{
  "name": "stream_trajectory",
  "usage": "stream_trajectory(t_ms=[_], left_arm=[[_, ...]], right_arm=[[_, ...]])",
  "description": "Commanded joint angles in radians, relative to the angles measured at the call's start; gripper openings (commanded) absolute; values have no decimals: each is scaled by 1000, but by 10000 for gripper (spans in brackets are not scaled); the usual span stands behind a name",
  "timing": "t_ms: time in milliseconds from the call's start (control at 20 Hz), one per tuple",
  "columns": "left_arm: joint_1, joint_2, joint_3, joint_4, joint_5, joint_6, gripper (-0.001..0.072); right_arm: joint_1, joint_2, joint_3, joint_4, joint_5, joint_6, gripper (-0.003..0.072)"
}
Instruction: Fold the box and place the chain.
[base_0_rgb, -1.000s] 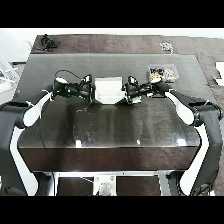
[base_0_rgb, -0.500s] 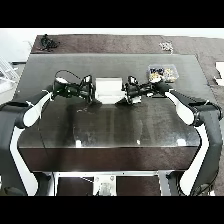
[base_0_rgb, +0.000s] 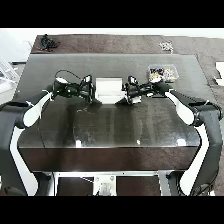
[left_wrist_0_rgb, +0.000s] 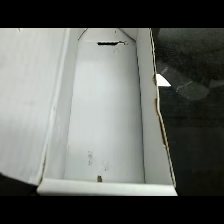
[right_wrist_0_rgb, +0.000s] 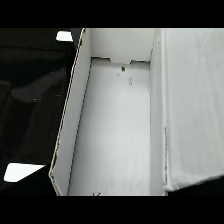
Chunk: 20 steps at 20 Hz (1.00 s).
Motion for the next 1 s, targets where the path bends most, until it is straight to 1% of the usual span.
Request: stream_trajectory(t_ms=[0, 600, 750, 800, 900, 950], left_arm=[[1, 0, 1, -1, 2, 0, 525], [1, 0, 1, 0, 2, 0, 526], [1, 0, 1, 0, 2, 0, 525], [1, 0, 1, 0, 2, 0, 526], [1, 0, 1, 0, 1, 0, 525], [1, 0, 1, 0, -1, 0, 525]], right_arm=[[1, 0, 0, 0, 2, 1, 590], [1, 0, 0, 0, 2, 1, 589], [-4, 13, 6, -15, 22, 27, 594], [-12, 31, 8, -48, 37, 33, 634], [-35, 76, 8, -113, 43, 86, 636], [-49, 101, 8, -145, 53, 109, 686]])
